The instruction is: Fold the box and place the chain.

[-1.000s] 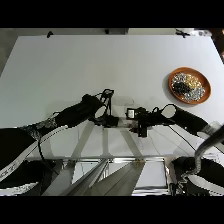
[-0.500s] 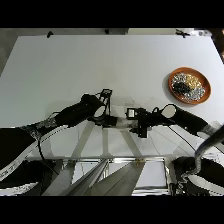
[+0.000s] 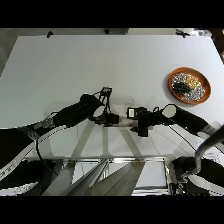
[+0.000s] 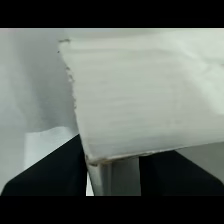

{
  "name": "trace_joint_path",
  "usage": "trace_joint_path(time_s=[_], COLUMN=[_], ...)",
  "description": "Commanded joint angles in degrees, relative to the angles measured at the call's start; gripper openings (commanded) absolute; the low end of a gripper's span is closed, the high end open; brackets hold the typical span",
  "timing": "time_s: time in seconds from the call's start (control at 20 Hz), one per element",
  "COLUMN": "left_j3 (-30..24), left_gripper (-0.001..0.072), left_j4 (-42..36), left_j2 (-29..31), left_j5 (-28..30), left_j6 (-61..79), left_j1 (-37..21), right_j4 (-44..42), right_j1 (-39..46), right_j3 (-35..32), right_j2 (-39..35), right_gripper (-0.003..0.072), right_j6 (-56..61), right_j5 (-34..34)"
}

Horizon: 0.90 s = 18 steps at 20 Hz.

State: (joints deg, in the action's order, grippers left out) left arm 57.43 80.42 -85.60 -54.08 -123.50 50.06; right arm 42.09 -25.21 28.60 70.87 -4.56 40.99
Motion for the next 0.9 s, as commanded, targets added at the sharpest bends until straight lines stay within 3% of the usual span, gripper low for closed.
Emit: trace_joint_path(time_s=[0.0,0.25,0.35,0.7,0.75,0.85], left_j3=[0.07,0.07,0.07,0.07,0.07,0.07], left_gripper=[0.0288,0.0261,0.0206,0.0191,0.0136,0.0127], left_j4=[0.48,3.19,3.02,2.99,2.97,2.99], left_j2=[0.37,0.37,0.35,-1.16,-1.36,-1.38], left_j5=[-1.55,-4.02,-4.5,-5.09,-5.09,-4.87], left_j6=[-4.35,-6.03,-6.86,-7.06,-7.04,-7.06], left_j1=[-0.28,-0.17,0.07,2.27,2.86,3.41], right_j4=[-0.09,-0.09,-0.09,-0.09,-0.09,-0.09], right_j1=[-0.07,-0.07,-0.07,-0.07,-0.07,-0.07], right_j3=[0.0,0.0,0.0,0.0,0.0,0.0], right_j2=[0.02,0.02,0.02,0.02,0.02,0.02], right_gripper=[0.0399,0.0399,0.0399,0.0399,0.0399,0.0399], right_j6=[-0.15,-0.15,-0.15,-0.15,-0.15,-0.15], right_j5=[0.15,0.15,0.13,0.15,0.15,0.15])
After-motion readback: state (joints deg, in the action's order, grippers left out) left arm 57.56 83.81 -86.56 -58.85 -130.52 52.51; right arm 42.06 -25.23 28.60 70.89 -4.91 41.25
